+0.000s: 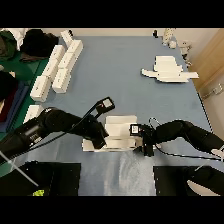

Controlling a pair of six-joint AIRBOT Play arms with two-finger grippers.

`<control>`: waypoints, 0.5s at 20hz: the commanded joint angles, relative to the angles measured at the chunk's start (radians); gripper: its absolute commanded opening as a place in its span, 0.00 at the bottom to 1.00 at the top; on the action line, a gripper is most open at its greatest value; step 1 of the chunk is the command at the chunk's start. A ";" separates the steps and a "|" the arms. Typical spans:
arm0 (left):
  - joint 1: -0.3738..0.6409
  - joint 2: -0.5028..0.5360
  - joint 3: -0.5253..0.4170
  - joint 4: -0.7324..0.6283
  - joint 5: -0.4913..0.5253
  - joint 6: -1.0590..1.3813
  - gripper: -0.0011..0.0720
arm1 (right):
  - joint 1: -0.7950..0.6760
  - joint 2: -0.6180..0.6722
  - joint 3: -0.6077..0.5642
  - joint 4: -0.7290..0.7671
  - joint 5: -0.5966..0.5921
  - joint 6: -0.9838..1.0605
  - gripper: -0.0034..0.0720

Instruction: Fold the box.

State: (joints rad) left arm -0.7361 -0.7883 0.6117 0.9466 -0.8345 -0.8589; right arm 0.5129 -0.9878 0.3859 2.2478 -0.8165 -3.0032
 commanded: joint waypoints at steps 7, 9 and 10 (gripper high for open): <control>0.233 0.177 -0.203 -0.157 -0.091 0.557 0.95 | 0.000 0.000 0.001 0.000 0.000 0.000 0.73; 0.265 0.176 -0.230 -0.153 -0.111 0.643 0.95 | 0.000 0.000 0.001 0.000 0.000 0.000 0.73; 0.269 0.174 -0.240 -0.154 -0.103 0.678 0.95 | 0.000 0.000 0.001 0.000 0.000 0.000 0.73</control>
State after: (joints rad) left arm -0.5102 -0.6209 0.4068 0.8066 -0.9092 -0.3225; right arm 0.5129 -0.9878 0.3862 2.2478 -0.8165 -3.0032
